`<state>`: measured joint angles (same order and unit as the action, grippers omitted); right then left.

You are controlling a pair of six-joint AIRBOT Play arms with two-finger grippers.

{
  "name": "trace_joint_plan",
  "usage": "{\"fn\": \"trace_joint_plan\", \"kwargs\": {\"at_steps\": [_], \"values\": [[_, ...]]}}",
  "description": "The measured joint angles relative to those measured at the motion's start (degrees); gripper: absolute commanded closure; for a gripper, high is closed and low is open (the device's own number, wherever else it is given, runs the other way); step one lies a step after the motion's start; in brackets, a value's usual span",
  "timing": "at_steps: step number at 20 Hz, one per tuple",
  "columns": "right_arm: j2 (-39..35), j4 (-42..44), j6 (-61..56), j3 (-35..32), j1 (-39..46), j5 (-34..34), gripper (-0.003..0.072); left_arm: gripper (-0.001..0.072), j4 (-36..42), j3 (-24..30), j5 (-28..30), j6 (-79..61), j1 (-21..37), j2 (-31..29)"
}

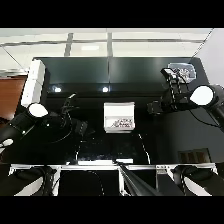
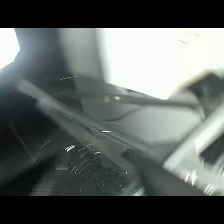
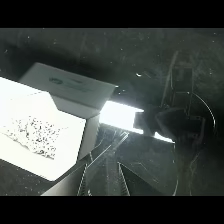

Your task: Fold the box and place the chain.

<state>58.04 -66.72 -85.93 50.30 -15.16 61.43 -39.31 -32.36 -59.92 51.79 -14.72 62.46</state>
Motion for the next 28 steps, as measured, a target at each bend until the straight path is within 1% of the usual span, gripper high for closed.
{"fn": "trace_joint_plan", "kwargs": {"at_steps": [2, 4, 7, 9, 12, 17, 21, 28], "values": [[0.0, 0.02, -0.2, 0.0, 0.0, -0.07, 0.0459, -0.0005, 4.5, 1.05, 0.48, -21.2, -0.35, 0.09], [0.0, 0.0, -0.39, 0.0, 0.0, -0.15, 0.0459, -0.0005, 5.55, 1.55, 3.08, -37.51, -2.14, 0.15], [0.0, 0.02, -0.68, -0.02, 0.0, -0.24, 0.0459, -0.0005, 4.17, 1.51, 8.31, -53.55, -5.18, 1.29], [0.0, 0.02, -0.7, -0.02, 0.0, -0.35, 0.0459, -0.0005, 4.15, 0.68, 10.29, -59.95, -6.1, 3.67], [0.0, 0.07, -0.98, -0.02, 0.0, -0.94, 0.046, -0.0005, 5.2, -1.05, 10.86, -65.92, -6.84, 7.82], [0.0, 0.13, -1.05, -0.02, 0.0, -1.46, 0.0459, -0.0005, 11.56, -3.98, 11.52, -68.32, -7.3, 13.05], [0.0, 0.17, -1.07, 0.0, 0.0, -2.19, 0.0459, -0.0004, 12.68, -5.49, 11.56, -67.25, -7.37, 14.91], [0.0, 0.22, -1.07, 0.0, 0.0, -3.5, 0.0459, -0.0003, 12.31, -6.4, 11.47, -66.79, -8.33, 15.76]]}}
